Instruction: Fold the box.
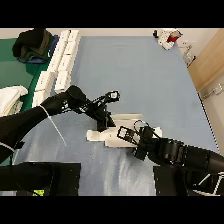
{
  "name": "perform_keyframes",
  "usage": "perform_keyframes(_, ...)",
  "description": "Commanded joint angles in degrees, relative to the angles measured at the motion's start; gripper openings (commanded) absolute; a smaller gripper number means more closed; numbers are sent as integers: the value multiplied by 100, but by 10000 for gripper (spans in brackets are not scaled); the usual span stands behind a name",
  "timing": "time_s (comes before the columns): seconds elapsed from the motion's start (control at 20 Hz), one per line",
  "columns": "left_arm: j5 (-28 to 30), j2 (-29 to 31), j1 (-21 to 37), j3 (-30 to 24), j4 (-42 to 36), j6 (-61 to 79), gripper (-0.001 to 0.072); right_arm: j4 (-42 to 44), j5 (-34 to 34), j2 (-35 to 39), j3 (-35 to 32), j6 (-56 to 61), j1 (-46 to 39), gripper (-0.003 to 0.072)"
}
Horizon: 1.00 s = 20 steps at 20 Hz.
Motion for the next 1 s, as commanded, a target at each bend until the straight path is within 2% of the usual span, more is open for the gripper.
perform_keyframes(0.0,2,-2,-2,2,0,2,12,-212,-129,90,214,297,13,691)
perform_keyframes(0.25,2,0,-2,4,0,0,12,-234,-450,157,247,1182,4,697)
perform_keyframes(0.6,0,0,-2,4,0,2,12,-302,-802,354,289,833,-59,720)
perform_keyframes(0.8,2,-2,-2,2,0,2,12,-120,-509,468,284,-240,-688,720)
perform_keyframes(0.9,2,0,-2,4,0,2,12,503,-164,474,284,-1292,-1233,720)
perform_keyframes(0.95,2,-2,-2,2,0,2,11,1082,-26,472,284,-2081,-1582,720)
